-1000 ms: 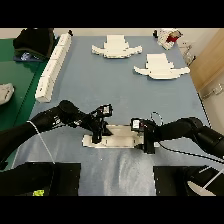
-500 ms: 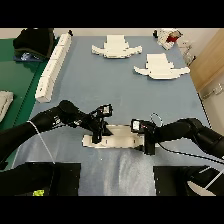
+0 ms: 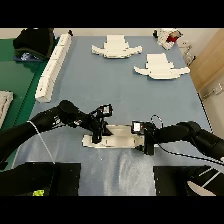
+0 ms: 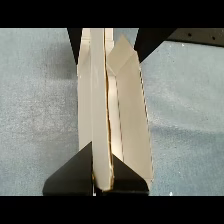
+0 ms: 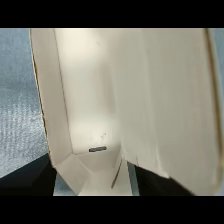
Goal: Fold the box.
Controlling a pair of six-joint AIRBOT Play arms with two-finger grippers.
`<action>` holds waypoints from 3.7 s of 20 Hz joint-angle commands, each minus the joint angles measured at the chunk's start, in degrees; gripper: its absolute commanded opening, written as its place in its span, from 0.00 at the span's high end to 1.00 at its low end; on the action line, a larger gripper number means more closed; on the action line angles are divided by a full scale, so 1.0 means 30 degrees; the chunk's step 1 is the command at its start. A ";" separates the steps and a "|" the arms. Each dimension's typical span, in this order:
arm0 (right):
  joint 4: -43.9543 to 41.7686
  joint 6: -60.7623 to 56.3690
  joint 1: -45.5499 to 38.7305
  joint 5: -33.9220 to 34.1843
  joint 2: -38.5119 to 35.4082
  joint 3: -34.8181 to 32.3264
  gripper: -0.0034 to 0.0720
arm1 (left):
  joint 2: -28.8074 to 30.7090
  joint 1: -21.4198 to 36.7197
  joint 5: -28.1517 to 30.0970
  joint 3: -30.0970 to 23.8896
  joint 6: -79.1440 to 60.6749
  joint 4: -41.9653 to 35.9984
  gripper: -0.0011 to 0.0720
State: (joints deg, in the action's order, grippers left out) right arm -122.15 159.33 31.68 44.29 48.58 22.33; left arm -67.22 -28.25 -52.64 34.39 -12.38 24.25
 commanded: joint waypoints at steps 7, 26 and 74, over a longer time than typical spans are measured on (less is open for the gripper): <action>-0.0087 0.0452 0.0437 -0.0605 0.1100 -0.0066 0.10 | 0.0015 0.0000 0.0000 0.0000 0.0000 0.0007 0.97; -0.0175 0.0925 0.0437 -0.0612 0.1559 -0.0051 0.28 | 0.0015 0.0000 0.0000 0.0000 0.0000 0.0007 0.97; -0.0066 0.0911 0.0430 -0.0597 0.1552 -0.0051 0.28 | 0.2149 0.1617 -0.1333 0.0080 0.5581 0.2579 0.32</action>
State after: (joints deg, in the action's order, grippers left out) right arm -122.32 162.08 32.97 42.52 53.21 22.17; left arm -63.81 -25.96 -53.80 34.46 -4.10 27.24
